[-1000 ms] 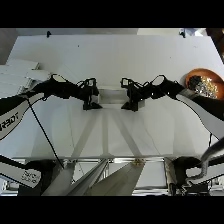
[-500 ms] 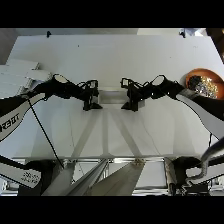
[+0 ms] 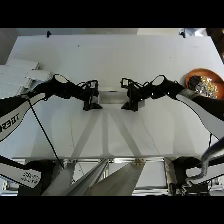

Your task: Fold the box and place the chain.

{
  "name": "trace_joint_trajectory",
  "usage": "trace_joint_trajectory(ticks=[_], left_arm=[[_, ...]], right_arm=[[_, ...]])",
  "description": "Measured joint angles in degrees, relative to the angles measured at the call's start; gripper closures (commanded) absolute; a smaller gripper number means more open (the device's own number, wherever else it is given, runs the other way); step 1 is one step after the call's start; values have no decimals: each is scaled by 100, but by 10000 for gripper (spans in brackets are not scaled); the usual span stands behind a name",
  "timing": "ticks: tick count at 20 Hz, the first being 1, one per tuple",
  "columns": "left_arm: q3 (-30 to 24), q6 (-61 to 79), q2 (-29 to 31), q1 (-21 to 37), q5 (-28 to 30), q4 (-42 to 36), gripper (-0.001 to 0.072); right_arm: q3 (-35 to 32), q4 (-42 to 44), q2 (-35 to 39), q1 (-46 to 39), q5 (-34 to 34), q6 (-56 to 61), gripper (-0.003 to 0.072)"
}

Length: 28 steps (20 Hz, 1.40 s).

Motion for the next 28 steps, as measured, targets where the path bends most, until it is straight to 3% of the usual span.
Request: trace_joint_trajectory(ticks=[13, 14, 15, 16, 28], left_arm=[[0, -2, 0, -2, 4, 2, 430], [0, -2, 0, -2, 4, 2, 430], [0, -2, 0, -2, 4, 2, 430], [0, 0, -2, -4, 11, 0, 430], [0, 0, -2, -9, 7, 0, 430]], right_arm=[[0, 2, 0, 0, 0, 2, 208], [0, 4, 0, 0, -2, 2, 170], [0, 4, 0, 0, 0, 2, 17], [0, 11, 2, -2, 33, 17, -14], [-9, -501, 332, -17, 26, 61, -8]])
